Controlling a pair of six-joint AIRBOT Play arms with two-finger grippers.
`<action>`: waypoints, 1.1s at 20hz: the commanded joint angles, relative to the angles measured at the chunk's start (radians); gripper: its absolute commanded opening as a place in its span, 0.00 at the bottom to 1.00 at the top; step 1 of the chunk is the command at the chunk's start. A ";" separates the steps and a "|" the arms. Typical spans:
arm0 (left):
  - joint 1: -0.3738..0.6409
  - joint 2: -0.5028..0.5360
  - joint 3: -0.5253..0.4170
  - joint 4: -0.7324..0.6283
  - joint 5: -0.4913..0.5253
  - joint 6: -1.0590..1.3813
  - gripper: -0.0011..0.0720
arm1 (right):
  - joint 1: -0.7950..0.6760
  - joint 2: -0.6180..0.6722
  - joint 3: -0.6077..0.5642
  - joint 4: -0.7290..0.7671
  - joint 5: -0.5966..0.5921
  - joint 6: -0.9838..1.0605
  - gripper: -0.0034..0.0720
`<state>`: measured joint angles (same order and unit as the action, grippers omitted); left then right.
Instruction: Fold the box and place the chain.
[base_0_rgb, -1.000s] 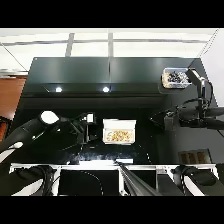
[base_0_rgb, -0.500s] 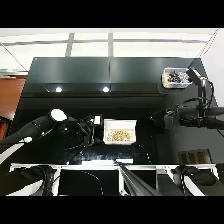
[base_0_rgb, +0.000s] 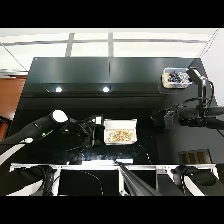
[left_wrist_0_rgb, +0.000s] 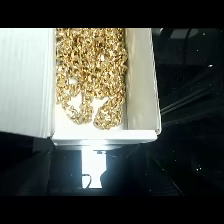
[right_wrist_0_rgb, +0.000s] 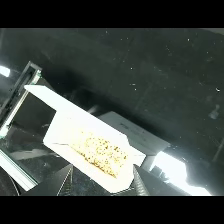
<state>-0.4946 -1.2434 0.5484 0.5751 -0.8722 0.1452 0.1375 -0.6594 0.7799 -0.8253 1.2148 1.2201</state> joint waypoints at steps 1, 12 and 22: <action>-0.003 0.010 -0.014 0.014 0.007 -0.048 0.98 | 0.000 0.000 0.001 0.001 -0.004 0.000 0.63; -0.087 0.009 -0.034 -0.042 0.119 -0.049 0.98 | 0.000 0.000 0.001 0.000 -0.016 0.000 0.63; -0.085 0.010 -0.029 -0.056 0.159 -0.071 0.98 | 0.000 0.000 0.001 0.001 -0.014 0.000 0.63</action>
<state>-0.5789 -1.2343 0.5159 0.5228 -0.7216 0.0753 0.1375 -0.6594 0.7799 -0.8249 1.1995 1.2201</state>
